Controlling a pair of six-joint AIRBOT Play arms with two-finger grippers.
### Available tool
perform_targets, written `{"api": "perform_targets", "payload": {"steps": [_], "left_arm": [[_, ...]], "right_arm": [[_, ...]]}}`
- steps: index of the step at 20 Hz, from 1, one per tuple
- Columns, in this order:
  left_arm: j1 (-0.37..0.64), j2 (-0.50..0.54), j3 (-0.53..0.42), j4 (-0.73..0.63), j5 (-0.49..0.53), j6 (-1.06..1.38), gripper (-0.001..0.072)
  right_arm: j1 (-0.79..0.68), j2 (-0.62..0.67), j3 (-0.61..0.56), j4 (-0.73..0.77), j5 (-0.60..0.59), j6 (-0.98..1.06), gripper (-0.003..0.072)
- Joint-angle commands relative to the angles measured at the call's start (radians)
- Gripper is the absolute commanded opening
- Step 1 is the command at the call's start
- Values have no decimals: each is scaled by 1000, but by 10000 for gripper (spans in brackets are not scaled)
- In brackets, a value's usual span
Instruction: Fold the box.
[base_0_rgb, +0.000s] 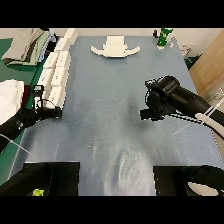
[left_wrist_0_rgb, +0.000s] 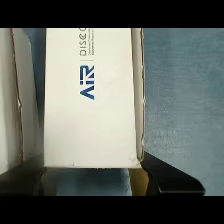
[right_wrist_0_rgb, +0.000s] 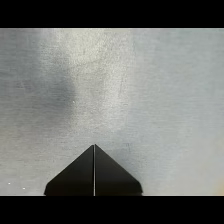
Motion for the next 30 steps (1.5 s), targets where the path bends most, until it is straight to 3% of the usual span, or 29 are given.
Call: {"api": "perform_targets", "payload": {"steps": [1,10,22,23,24,30], "left_arm": [[3,-73,64,3,32,-2,466],[-8,-228,210,3,33,9,466],[-13,-234,211,2,40,8,467],[-13,-234,211,2,39,8,528],[-13,-234,211,2,39,8,696],[-3,-210,211,4,-17,6,701]], "right_arm": [[0,0,1,2,3,-11,7],[0,0,0,2,34,-13,6],[0,0,0,19,37,-13,6],[0,0,0,21,37,-13,6],[0,0,0,21,37,-13,6],[0,0,1,22,36,-14,6]]}}
